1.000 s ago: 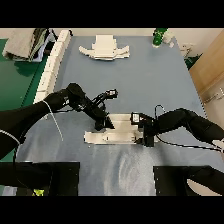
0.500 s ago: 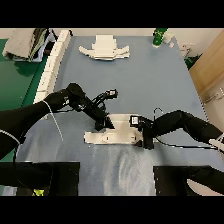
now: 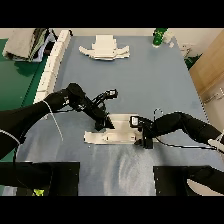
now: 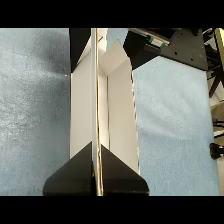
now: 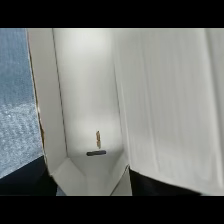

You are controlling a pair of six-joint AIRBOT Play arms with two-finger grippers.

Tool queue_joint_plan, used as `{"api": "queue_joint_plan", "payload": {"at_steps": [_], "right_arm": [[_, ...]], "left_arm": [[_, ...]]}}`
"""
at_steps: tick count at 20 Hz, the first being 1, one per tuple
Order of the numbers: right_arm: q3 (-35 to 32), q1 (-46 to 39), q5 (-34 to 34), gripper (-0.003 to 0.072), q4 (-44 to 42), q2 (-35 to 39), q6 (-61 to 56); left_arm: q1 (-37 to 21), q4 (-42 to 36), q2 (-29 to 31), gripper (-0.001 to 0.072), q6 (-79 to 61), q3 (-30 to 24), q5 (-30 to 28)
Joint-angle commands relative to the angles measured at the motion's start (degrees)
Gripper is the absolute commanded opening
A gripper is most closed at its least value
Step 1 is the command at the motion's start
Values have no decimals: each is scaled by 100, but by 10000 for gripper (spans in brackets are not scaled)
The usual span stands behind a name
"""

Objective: Fold the box.

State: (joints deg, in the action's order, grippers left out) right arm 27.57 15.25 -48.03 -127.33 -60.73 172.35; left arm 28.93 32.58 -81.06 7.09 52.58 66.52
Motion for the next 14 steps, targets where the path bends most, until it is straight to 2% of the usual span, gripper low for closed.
{"api": "queue_joint_plan", "payload": {"at_steps": [1,2,3,4,7,9,14], "right_arm": [[-4,11,0,601,9,-2,-11],[-4,11,0,559,9,-2,-11],[-4,11,-7,479,7,-2,-11],[-4,11,-7,472,7,-4,-11],[-4,11,-24,490,7,-4,-11],[-4,11,-20,563,7,-4,-11],[-4,11,0,563,4,-2,-11]], "left_arm": [[2,0,-2,12,-2,-2,-2],[2,0,-2,11,-2,-2,0],[2,0,-2,12,0,-2,0],[2,0,-2,11,0,-2,0],[2,0,-2,12,0,-2,0],[2,0,-2,12,0,-2,0],[2,0,-2,11,0,-2,0]]}}
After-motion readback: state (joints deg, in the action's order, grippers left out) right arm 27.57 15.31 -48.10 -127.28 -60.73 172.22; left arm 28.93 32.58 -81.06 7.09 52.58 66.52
